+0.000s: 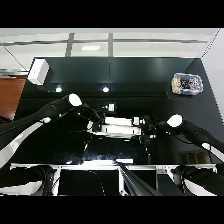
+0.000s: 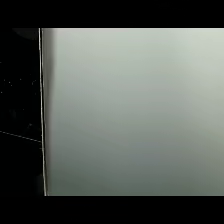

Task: Fold the box and place the chain.

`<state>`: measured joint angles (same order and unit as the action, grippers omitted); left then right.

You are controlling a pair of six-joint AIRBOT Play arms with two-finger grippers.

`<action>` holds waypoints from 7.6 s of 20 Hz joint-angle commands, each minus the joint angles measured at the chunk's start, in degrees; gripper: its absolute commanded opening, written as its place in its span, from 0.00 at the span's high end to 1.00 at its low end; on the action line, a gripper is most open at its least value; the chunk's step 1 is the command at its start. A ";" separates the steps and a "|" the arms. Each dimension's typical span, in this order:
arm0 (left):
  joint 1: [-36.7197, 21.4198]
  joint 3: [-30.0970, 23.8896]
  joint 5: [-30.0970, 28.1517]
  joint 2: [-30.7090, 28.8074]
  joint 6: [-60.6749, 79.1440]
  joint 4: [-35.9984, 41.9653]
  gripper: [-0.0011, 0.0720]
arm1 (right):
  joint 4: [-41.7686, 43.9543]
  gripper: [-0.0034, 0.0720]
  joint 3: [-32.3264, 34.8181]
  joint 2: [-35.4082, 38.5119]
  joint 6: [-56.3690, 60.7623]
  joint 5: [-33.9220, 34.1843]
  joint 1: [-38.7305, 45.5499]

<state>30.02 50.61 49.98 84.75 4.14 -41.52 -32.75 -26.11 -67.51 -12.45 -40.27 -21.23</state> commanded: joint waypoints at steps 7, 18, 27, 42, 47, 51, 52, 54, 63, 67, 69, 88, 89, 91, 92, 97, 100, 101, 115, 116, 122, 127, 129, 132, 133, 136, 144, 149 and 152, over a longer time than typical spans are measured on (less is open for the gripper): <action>-1.11 3.28 8.94 -7.28 -17.03 -7.54 0.39 | -0.28 0.38 0.02 -0.04 0.00 0.02 0.00; 0.44 -2.95 20.90 -17.03 -48.61 0.35 0.95 | -1.11 0.38 0.00 -0.04 -1.14 -1.70 0.00; 0.94 -16.33 -19.76 -15.15 -19.89 45.66 0.95 | -1.09 0.38 0.00 -0.04 -1.14 -1.70 0.00; 0.07 -1.46 -3.56 -3.67 -40.44 -1.99 0.95 | -1.09 0.38 0.00 -0.04 -1.11 -1.66 0.00; -4.83 -1.60 3.87 -13.64 -40.83 -4.00 0.95 | -1.09 0.38 0.00 -0.04 -1.11 -1.66 0.00; -9.73 -9.46 4.20 -22.71 -39.67 -3.82 0.95 | -1.09 0.38 0.00 -0.04 -1.11 -1.66 0.00; -9.86 -11.26 4.92 -23.69 -36.81 -2.47 0.95 | -1.09 0.38 0.00 -0.04 -1.11 -1.66 0.00; -8.24 -13.79 7.43 -23.93 -26.23 -2.80 0.84 | -1.09 0.38 0.00 -0.04 -1.11 -1.66 0.00; 1.03 -16.11 -7.32 -20.57 -12.85 -10.62 0.03 | -1.09 0.38 0.00 -0.04 -1.11 -1.66 0.00; 4.33 -15.45 -7.54 -18.91 -12.85 -10.49 0.03 | -1.09 0.38 0.00 -0.04 -1.11 -1.64 0.00; 5.29 -15.45 -7.63 -18.82 -12.85 -10.34 0.04 | -1.09 0.38 0.00 -0.04 -1.09 -1.64 0.00; 7.06 -15.47 -11.43 -14.88 -12.85 6.75 0.62 | -0.90 0.38 0.00 -0.04 -1.09 -1.46 0.00; 7.28 -15.47 -11.69 -14.16 -12.85 8.07 0.62 | -0.87 0.38 0.00 -0.04 -1.09 -1.46 0.00; 7.48 -15.47 -11.89 -13.64 -12.85 7.43 0.62 | -0.90 0.38 0.00 -0.04 -1.07 -1.46 0.00; 7.28 -15.45 -12.13 -13.84 -12.85 7.48 0.62 | -0.87 0.38 0.00 -0.04 -1.09 -1.46 0.00; 7.21 -15.45 -13.38 -14.36 -12.87 5.92 0.66 | -0.90 0.38 0.00 -0.04 -1.09 -1.46 0.00; 7.23 -15.45 -13.35 -14.36 -12.85 4.13 0.38 | -0.87 0.38 0.00 -0.04 -1.07 -1.46 0.00; 7.26 -15.45 -13.33 -14.36 -12.90 3.21 0.45 | -0.87 0.38 0.00 -0.04 -1.09 -1.46 0.00; -10.56 -14.75 -3.02 -37.31 -67.08 -27.39 0.95 | -0.87 0.38 0.00 -0.04 -1.09 -1.46 0.00; -13.38 -15.50 -0.85 -37.40 -74.38 -29.53 0.95 | -0.87 0.38 0.00 -0.04 -1.09 -1.46 0.00; -30.01 -24.55 9.55 -25.81 -80.83 0.46 0.95 | -0.90 0.38 0.00 -0.04 -1.09 -1.46 0.00; -25.62 -25.27 7.89 -13.46 -73.33 10.21 0.95 | -0.87 0.38 0.00 -0.04 -1.07 -1.46 0.00; -21.55 -24.96 5.31 -11.26 -72.35 12.52 0.95 | -0.87 0.38 0.00 -0.04 -1.09 -1.46 0.00; -17.40 -23.96 3.41 -10.45 -67.10 17.70 0.95 | -0.87 0.38 0.00 -0.04 -1.09 -1.46 0.00; -16.61 -23.85 3.85 -10.10 -64.24 19.78 0.95 | -0.87 0.38 0.00 -0.04 -1.07 -1.46 0.00; -15.52 -23.47 4.70 -8.98 -59.67 22.10 0.95 | -0.87 0.38 0.00 -0.04 -1.09 -1.46 0.00; -16.26 -18.88 7.08 -9.03 -56.83 22.05 0.37 | -0.90 0.38 0.00 -0.04 -1.09 -1.49 0.00; -17.92 -17.14 11.93 -9.03 -56.78 22.08 0.18 | -0.90 0.38 0.00 -0.04 -1.09 -1.49 0.00; -16.02 -17.11 11.61 -9.05 -56.81 20.74 0.18 | -0.90 0.38 0.00 -0.04 -1.09 -1.46 0.00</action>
<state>13.10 33.08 60.64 75.68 -52.82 -19.68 -33.67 -26.09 -67.55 -13.54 -41.74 -21.23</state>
